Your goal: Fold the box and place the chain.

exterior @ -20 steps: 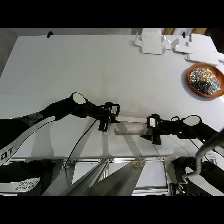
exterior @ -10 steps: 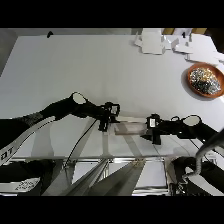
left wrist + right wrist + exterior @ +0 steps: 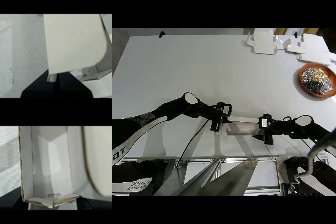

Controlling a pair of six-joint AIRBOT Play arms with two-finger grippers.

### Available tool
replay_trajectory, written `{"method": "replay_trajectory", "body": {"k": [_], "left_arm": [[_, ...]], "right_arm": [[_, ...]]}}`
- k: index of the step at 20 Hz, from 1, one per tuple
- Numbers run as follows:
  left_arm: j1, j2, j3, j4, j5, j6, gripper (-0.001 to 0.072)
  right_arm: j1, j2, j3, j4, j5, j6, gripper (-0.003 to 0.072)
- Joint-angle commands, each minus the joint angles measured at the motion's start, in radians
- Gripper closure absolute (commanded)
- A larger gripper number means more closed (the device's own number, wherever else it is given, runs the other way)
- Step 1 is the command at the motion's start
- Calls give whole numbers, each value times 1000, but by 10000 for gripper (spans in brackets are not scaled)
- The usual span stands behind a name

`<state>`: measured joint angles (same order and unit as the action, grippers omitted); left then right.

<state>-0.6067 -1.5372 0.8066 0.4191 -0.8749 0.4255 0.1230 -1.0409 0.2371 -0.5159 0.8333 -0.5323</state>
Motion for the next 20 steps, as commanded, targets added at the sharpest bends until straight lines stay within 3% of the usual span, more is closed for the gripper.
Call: {"method": "replay_trajectory", "body": {"k": [1,2,4,5,6,9,13,14,15,19,20], "left_arm": [[1,1,1,-12,-13,0,694],[2,1,1,-6,-15,0,635],[5,2,1,-3,-12,-1,243],[6,6,1,-3,-12,-8,115],[8,14,1,3,-15,-29,81],[17,68,1,117,-15,-168,76],[50,183,1,357,-12,-427,89],[58,222,1,391,-13,-477,160],[60,264,1,422,-22,-513,299],[37,453,1,520,-98,-607,660],[18,487,0,542,-117,-627,704]], "right_arm": [[0,0,0,0,0,0,124],[0,0,0,0,0,0,124],[0,0,0,0,0,0,124],[0,0,0,-1,0,0,124],[0,0,0,0,0,0,124],[0,0,0,-1,0,0,124],[0,0,0,-1,0,0,124],[0,0,0,-1,0,0,124],[0,0,0,-1,0,0,124],[0,0,0,-1,0,0,124],[0,0,0,-1,0,0,124]]}}
